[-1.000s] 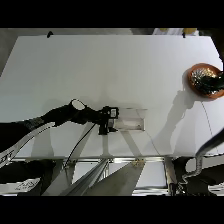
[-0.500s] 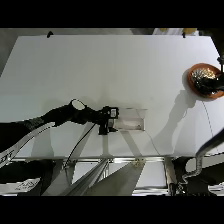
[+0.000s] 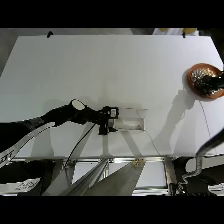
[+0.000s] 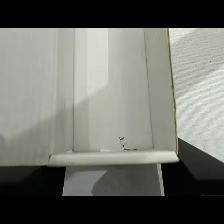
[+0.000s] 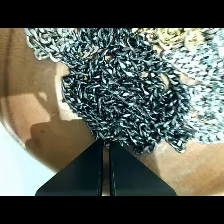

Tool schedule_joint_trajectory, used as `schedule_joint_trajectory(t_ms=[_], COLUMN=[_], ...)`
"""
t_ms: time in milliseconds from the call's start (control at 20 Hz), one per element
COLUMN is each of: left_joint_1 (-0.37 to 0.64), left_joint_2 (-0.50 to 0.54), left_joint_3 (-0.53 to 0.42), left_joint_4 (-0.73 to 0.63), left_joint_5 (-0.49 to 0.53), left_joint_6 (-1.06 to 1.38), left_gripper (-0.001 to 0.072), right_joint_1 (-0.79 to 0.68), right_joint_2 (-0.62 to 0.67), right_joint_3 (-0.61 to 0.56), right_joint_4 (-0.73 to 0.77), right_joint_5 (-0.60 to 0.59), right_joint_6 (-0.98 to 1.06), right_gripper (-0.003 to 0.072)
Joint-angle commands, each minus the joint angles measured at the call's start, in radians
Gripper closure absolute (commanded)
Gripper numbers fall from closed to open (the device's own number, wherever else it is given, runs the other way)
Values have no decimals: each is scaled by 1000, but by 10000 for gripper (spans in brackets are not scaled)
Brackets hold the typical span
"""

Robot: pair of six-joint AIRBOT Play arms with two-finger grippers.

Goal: Fold the box and place the chain.

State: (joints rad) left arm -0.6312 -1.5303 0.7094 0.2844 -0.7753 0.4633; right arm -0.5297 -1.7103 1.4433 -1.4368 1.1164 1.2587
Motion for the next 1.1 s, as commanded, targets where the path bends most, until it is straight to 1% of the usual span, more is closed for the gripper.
schedule_joint_trajectory(t_ms=[0, 150, 250, 400, 500, 600, 800, 1050], left_joint_1=[0, 0, 0, 0, 0, 0, 0, 0], left_joint_2=[0, 0, 0, 0, 0, 0, 0, 0], left_joint_3=[0, 0, 0, 0, 0, 0, 0, 0], left_joint_4=[1, 0, 0, 0, 0, 0, 0, 0], left_joint_5=[0, 0, 0, 0, 0, 0, 0, 0], left_joint_6=[0, 0, 0, 0, 0, 0, 0, 0], left_gripper=[500, 500, 500, 500, 500, 500, 500, 500], right_joint_1=[1, 1, 1, 1, 16, 55, 179, 338], right_joint_2=[49, 105, 165, 300, 405, 523, 710, 871], right_joint_3=[0, 0, 0, 0, 0, 0, 0, 0], right_joint_4=[3, 10, 57, 148, 173, 206, 240, 241], right_joint_5=[5, 33, 54, 108, 153, 203, 309, 444], right_joint_6=[0, 0, 0, -5, -7, -7, -7, 7], right_gripper=[668, 669, 669, 669, 669, 669, 669, 669])
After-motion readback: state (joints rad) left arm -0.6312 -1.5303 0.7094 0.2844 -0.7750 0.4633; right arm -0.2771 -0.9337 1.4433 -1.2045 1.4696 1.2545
